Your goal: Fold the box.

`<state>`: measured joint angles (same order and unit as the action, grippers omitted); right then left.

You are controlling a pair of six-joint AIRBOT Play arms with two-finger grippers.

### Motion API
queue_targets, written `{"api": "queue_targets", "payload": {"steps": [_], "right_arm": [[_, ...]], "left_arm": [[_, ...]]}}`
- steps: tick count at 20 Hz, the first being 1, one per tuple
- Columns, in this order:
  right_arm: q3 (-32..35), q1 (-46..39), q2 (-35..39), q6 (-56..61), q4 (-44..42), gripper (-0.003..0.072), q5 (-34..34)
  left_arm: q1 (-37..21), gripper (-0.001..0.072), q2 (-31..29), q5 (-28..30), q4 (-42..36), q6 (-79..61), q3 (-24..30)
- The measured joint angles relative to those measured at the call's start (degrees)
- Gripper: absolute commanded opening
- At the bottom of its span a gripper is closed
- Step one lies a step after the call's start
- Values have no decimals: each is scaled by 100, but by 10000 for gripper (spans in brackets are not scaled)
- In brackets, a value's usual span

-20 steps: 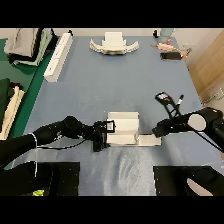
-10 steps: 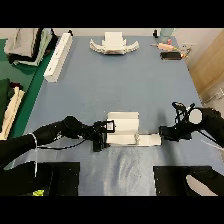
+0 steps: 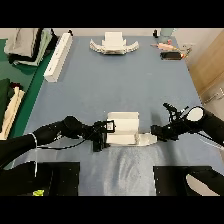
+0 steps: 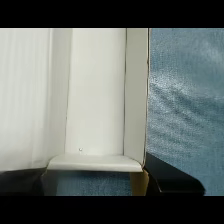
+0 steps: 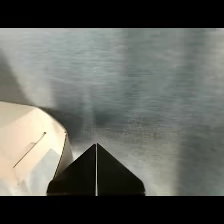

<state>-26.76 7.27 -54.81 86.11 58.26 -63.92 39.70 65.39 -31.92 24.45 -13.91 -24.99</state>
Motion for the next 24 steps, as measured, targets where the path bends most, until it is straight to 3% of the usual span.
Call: {"api": "queue_targets", "payload": {"steps": [2, 4, 12, 14, 19, 24], "right_arm": [[2, 0, 85, -210, -273, 16, -15], [2, 0, 164, -380, -503, 232, -37], [2, -4, 256, -1075, -1113, 244, -393], [2, -4, 256, -1305, -1344, 490, -422], [2, 238, 219, -1681, -1637, 490, -330], [-68, 872, 20, -1690, -1458, 436, 258]], "left_arm": [[0, 408, 0, -2, 0, 0, 0], [0, 408, 0, -2, 0, 0, 0], [0, 408, 0, -2, -2, 0, 0], [0, 408, 0, -2, 0, 0, 0], [0, 408, 0, -2, -2, 0, 0], [0, 408, 0, -2, -2, 2, 0]]}}
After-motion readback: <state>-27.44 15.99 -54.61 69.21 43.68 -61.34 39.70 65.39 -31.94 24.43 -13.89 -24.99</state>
